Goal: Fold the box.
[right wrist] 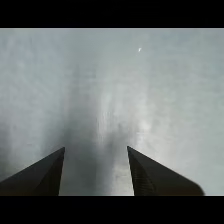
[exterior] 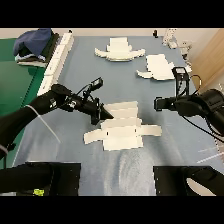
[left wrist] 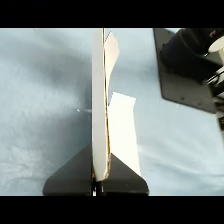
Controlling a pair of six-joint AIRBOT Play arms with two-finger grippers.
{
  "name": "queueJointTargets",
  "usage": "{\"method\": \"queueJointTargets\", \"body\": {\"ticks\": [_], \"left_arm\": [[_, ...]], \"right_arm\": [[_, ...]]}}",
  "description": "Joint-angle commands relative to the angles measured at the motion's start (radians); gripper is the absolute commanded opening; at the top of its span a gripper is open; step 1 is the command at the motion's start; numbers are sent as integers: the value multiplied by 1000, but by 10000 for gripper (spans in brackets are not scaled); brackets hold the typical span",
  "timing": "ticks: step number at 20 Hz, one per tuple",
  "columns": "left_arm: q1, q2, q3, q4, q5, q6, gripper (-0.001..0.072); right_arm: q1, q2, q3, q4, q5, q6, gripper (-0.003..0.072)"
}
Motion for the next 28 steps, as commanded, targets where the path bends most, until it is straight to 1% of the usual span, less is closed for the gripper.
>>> {"method": "queueJointTargets", "body": {"ticks": [1,4,7,9,11,13,17,19,23,25,28], "left_arm": [[-87,158,-123,-16,232,165,8],[-187,315,-266,-92,418,277,8],[-288,416,-372,-136,556,359,9],[-347,428,-412,-136,631,366,9],[-385,412,-429,-136,695,377,9],[-400,383,-430,-136,727,391,10],[-400,328,-430,-136,733,391,11],[-397,321,-427,-136,732,391,11],[-393,347,-354,-137,711,371,11],[-352,346,-315,-136,633,371,10],[-238,325,-298,-135,496,372,11]], "right_arm": [[0,0,38,-69,2,131,610],[0,-12,38,-88,13,188,610],[0,-39,37,-86,22,201,610],[0,-62,37,-79,22,207,610],[0,-76,37,-68,22,214,610],[0,-76,37,-68,24,214,610],[0,-76,37,-68,23,215,610],[0,-76,37,-68,22,215,610],[0,-76,37,-67,20,215,609],[0,-76,37,-64,18,221,609],[1,-76,37,-48,18,223,610]]}}
